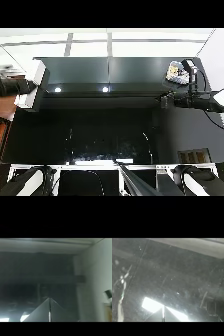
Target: Fold the box and place the chain.
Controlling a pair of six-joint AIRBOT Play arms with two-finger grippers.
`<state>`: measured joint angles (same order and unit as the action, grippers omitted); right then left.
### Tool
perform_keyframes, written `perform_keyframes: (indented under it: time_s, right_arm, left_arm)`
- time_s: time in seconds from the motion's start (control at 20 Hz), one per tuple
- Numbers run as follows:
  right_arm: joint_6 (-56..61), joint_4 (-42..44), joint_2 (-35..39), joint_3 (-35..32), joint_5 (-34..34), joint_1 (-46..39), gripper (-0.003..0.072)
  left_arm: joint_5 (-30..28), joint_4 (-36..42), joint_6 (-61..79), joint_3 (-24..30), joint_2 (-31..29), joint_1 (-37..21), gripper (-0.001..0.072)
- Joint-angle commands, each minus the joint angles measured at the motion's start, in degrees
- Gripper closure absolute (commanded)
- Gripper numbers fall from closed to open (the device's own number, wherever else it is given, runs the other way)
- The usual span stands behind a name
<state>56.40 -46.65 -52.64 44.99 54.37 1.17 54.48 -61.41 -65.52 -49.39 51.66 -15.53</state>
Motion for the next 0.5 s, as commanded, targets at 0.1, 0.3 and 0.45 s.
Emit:
perform_keyframes:
  time_s: [0.1, 0.3, 0.45]
  right_arm:
    - [-0.07, -0.39, -0.04, 0.0, -0.81, 0.63, 0.0669]
    - [-0.07, -0.39, -0.04, 0.0, -0.83, 0.63, 0.0669]
    - [-0.07, -0.39, -0.04, 0.0, -0.83, 0.63, 0.0669]
  left_arm:
    - [-5.01, -5.84, 0.72, 12.07, -12.39, 1.6, 0.0684]
    - [-5.01, -5.22, 0.68, 12.07, -12.33, 1.6, 0.0684]
    - [-5.01, -5.22, 0.68, 12.07, -12.33, 1.62, 0.0684]
